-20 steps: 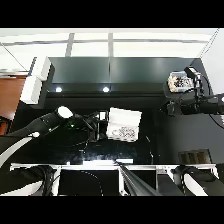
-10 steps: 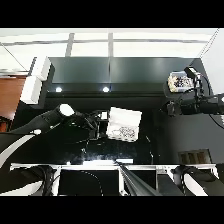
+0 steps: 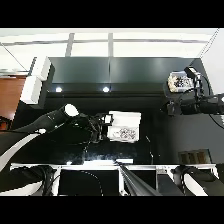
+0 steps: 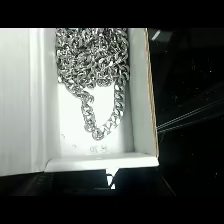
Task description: Fold the box and place the chain.
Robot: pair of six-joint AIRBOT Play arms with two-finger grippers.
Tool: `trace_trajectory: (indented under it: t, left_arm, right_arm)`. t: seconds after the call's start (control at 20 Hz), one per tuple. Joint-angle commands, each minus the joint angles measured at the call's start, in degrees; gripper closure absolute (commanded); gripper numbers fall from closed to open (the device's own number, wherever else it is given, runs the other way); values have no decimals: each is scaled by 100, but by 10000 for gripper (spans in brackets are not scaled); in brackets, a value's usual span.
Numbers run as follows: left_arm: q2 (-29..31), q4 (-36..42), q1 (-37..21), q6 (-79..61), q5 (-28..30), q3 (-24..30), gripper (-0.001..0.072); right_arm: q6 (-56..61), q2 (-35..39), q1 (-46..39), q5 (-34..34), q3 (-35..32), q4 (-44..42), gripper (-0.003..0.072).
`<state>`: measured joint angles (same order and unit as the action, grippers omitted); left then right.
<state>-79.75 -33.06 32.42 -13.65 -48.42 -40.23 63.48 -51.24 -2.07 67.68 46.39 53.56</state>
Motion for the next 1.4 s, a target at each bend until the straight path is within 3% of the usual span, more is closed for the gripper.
trace_trajectory:
  t: [0.0,0.05,0.1,0.3,0.5,0.7,0.9,1.1,1.2,1.35]
  left_arm:
    - [-17,-59,22,302,59,-4,212]
    - [-17,-59,22,365,59,-4,212]
    - [-17,-57,22,365,57,-4,212]
    - [-17,-59,22,363,59,-4,211]
    - [-17,-59,22,361,68,-4,210]
    - [-17,-59,22,361,66,-4,210]
    - [-17,-59,22,358,66,-4,211]
    - [-17,-59,22,358,63,-4,210]
    - [-17,-59,22,358,59,-4,211]
    - [-17,-59,22,358,59,-4,210]
  right_arm:
    - [48,0,61,-284,-22,4,284]
    - [236,-7,184,-518,-42,4,101]
    - [374,-52,389,-758,-39,-50,21]
    - [201,-887,1193,-1325,42,-1187,22]
    - [-1384,-1622,1738,-1274,59,-1519,23]
    - [-3272,-1259,1700,-533,201,-1196,23]
    - [-3510,-916,1709,376,164,-442,23]
    - [-3816,-918,1982,-155,-376,-529,23]
    - [-3934,-918,2118,-140,-402,-420,65]
    - [-3934,-918,2208,46,-402,-247,65]
